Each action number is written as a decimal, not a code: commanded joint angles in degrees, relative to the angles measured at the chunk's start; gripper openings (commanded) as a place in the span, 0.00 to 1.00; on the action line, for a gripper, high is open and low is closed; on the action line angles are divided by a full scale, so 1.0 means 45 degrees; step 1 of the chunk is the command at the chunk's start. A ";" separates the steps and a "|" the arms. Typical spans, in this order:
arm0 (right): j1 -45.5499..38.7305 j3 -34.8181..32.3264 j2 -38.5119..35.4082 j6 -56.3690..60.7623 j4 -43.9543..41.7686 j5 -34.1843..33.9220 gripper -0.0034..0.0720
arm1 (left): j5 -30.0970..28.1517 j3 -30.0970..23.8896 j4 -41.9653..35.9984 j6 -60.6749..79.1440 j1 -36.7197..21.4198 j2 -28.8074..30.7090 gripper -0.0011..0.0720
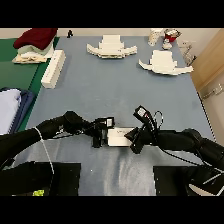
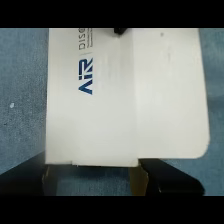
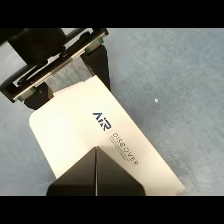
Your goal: Fold the box.
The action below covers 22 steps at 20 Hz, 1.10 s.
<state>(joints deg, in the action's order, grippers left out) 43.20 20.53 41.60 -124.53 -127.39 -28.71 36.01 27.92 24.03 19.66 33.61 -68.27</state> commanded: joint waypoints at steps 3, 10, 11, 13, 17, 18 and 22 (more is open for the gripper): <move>0.0296 -0.0015 -0.0214 -0.0544 0.0471 0.0534 0.18 | 0.0000 0.0010 0.0005 0.0000 -0.0005 0.0005 0.64; 0.0296 0.0724 0.0165 -0.4668 0.1457 -0.0364 0.79 | 0.0000 0.0010 0.0005 0.0000 0.0000 0.0000 0.64; 0.0325 0.0724 0.0369 -0.5076 0.1452 -0.0529 0.79 | 0.0000 0.0010 0.0005 0.0000 -0.0005 0.0000 0.64; 0.0690 0.0724 0.0738 -0.5887 0.1511 -0.0612 0.79 | -0.0005 0.0010 0.0005 0.0000 -0.0005 0.0000 0.64; 0.1443 0.0733 0.1122 -0.6067 0.2934 0.0194 0.79 | 0.0000 0.0010 0.0005 0.0000 -0.0005 0.0000 0.64; 0.1506 0.0743 0.1132 -0.6067 0.3206 0.0432 0.79 | 0.0000 0.0010 0.0005 0.0000 -0.0005 0.0000 0.64; 0.1515 0.0918 0.1112 -0.6067 0.3570 0.0583 0.77 | 0.0000 0.0010 0.0005 0.0000 -0.0005 0.0005 0.64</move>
<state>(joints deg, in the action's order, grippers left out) 49.60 24.18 46.44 -151.20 -113.67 -27.31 36.03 27.92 24.03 19.64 33.61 -68.27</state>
